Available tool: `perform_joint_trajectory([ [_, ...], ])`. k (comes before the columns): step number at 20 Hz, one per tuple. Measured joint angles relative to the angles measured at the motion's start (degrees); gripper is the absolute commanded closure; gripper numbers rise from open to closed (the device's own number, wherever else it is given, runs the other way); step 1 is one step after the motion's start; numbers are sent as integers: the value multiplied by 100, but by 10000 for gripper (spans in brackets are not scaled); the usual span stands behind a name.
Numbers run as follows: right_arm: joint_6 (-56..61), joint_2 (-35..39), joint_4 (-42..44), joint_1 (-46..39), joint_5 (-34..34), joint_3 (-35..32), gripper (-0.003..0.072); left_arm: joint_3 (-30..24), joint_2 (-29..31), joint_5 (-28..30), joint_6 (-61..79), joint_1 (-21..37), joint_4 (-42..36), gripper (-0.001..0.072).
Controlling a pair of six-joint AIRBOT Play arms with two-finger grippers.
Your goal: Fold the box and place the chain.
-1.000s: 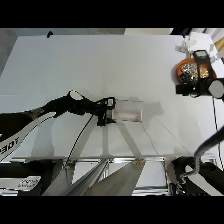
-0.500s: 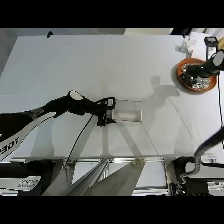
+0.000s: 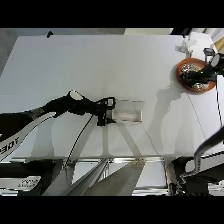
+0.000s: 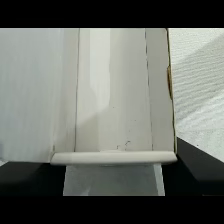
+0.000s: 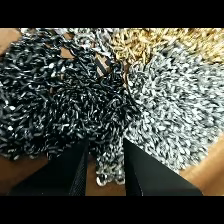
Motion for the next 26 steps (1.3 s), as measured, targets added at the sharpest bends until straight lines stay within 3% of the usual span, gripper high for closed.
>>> perform_joint_trajectory([
  [12, -396, -160, 765, -101, -122, 24, 470, 0, 0, 0, 0, 0, 0, 699],
  [13, -404, -190, 776, -101, -74, 26, 515, 0, 0, 0, 0, 0, 0, 699],
  [14, -420, -212, 769, -101, -55, 28, 675, 0, 0, 0, 0, 0, 0, 699],
  [19, -413, -114, 778, -103, 221, 13, 668, 0, 0, 0, 0, 0, 0, 699],
  [26, -669, 938, 763, -103, 249, 20, 668, 0, 0, 0, 0, 0, 0, 699],
])
